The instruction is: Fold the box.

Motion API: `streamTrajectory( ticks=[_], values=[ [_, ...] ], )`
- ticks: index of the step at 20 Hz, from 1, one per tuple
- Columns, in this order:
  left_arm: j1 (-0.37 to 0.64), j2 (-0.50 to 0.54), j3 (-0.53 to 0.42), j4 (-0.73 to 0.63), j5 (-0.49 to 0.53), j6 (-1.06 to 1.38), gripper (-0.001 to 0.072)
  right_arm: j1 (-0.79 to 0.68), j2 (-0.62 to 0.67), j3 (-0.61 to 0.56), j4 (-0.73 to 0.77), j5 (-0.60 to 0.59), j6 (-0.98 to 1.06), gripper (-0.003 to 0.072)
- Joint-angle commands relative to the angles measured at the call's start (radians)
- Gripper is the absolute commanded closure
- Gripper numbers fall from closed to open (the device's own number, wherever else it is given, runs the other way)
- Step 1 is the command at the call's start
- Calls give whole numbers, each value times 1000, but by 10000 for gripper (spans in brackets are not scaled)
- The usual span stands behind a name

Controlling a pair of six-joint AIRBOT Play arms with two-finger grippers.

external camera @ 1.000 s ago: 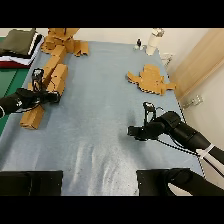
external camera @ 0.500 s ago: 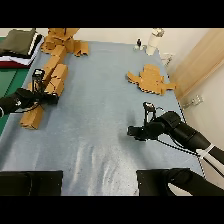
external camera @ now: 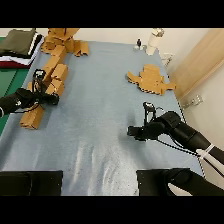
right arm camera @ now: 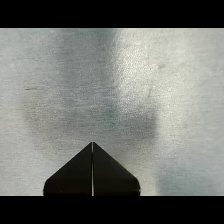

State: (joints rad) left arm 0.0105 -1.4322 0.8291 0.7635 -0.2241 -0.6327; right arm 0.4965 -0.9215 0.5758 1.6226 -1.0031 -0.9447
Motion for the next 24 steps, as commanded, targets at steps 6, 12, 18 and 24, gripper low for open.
streamTrajectory(
  ticks=[6,12,18,24],
  values=[
    [0,31,1,0,-31,-91,10,0,0,0,10,0,-19,684],
    [65,146,1,4,-178,-92,10,0,0,0,17,0,-26,684],
    [78,299,1,14,-327,-103,10,0,0,0,58,0,-58,684],
    [72,507,46,-73,-592,-153,406,0,0,60,99,0,-119,684]
  ],
)
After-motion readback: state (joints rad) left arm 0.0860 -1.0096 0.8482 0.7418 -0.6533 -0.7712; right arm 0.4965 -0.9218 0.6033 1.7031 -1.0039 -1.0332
